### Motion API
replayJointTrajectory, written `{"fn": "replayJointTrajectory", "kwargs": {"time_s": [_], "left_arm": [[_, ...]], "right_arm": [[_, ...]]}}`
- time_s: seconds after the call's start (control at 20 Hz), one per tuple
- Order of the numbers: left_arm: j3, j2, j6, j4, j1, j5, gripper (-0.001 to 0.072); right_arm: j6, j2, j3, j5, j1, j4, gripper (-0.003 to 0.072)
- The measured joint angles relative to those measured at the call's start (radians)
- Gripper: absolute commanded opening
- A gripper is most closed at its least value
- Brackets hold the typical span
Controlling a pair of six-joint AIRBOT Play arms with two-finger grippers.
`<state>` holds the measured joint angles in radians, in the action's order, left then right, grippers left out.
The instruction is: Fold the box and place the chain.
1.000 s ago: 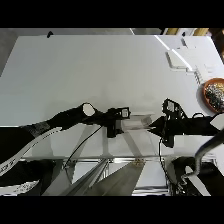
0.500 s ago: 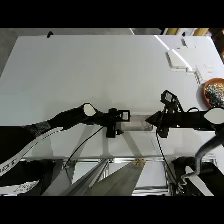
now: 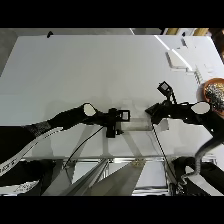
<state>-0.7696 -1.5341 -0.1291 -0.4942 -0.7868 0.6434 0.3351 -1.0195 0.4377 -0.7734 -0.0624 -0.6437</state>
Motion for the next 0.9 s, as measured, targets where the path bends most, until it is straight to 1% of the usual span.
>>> {"fn": "replayJointTrajectory", "kwargs": {"time_s": [0.1,0.2,0.4,0.45,0.55,0.6,0.65,0.8,0.9], "left_arm": [[0.000,0.000,0.000,0.000,0.000,0.000,0.0132],[0.000,0.000,-0.002,-0.001,0.000,0.000,0.0132],[0.000,0.000,-0.002,-0.001,0.000,0.000,0.0132],[0.000,0.000,-0.002,-0.001,0.000,0.000,0.0132],[0.000,0.000,-0.002,-0.001,0.000,0.000,0.0132],[0.000,0.000,-0.002,-0.001,0.000,0.000,0.0132],[0.000,0.000,-0.002,-0.001,0.000,0.000,0.0132],[0.000,0.000,-0.002,-0.001,0.000,0.000,0.0132],[0.000,0.000,-0.002,-0.001,0.000,0.000,0.0132]], "right_arm": [[0.022,-0.015,0.005,-0.003,0.000,-0.016,0.0016],[0.058,-0.010,0.026,-0.034,0.000,-0.053,0.0015],[0.108,0.060,0.107,-0.163,0.000,-0.204,0.0015],[0.074,0.082,0.123,-0.204,0.000,-0.268,0.0017],[-0.021,0.115,0.141,-0.298,0.000,-0.394,0.0056],[-0.063,0.124,0.146,-0.331,0.000,-0.446,0.0105],[-0.102,0.127,0.150,-0.354,0.000,-0.489,0.0123],[-0.196,0.109,0.154,-0.391,0.000,-0.547,0.0130],[-0.270,0.081,0.150,-0.400,0.000,-0.542,0.0129]]}}
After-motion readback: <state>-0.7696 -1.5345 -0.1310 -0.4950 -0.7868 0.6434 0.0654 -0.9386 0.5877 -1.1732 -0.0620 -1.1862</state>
